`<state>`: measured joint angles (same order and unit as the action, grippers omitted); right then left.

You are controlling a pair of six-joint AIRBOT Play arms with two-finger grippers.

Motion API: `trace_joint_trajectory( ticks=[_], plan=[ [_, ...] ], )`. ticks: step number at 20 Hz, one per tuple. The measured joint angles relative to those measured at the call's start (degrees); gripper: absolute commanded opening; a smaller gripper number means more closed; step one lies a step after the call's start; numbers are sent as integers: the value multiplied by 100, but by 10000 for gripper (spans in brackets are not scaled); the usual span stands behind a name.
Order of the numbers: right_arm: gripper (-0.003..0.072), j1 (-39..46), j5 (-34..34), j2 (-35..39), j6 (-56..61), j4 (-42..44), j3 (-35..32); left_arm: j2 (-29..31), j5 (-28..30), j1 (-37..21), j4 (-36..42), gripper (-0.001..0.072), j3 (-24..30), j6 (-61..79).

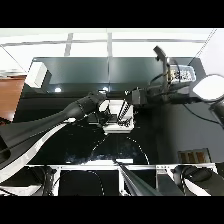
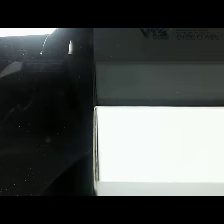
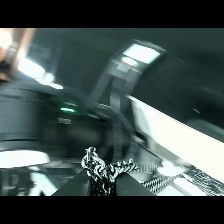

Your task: Fold the box and place the chain.

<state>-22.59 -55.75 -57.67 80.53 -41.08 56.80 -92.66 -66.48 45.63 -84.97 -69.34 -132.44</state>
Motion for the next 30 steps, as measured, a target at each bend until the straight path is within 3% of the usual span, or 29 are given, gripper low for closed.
trace_joint_trajectory(
  ticks=[4,6,10,14,15,16,20,23,27,30],
  plan=[
    [34,-59,208,-44,87,-289,-468,0,0,0,0,31,0,2],
    [391,-96,254,-68,127,-345,-577,0,0,0,0,30,0,2],
    [367,50,310,-70,133,-507,-625,0,0,0,0,31,0,0],
    [371,927,-223,63,-155,-1370,-664,0,0,0,0,30,0,0],
    [468,1167,-282,120,-343,-1626,-802,0,0,0,0,30,0,0],
    [670,1346,-260,164,-579,-1794,-986,0,0,0,0,30,0,0],
    [689,1419,511,168,-2411,-1620,-1982,0,0,0,0,30,0,0],
    [689,964,1266,-59,-4656,-1325,-2452,0,0,0,0,30,0,0],
    [689,629,1624,-682,-7691,-389,-2610,0,0,0,0,31,0,0],
    [688,549,1674,-1008,-9103,173,-2603,0,0,0,0,30,0,0]
  ],
)
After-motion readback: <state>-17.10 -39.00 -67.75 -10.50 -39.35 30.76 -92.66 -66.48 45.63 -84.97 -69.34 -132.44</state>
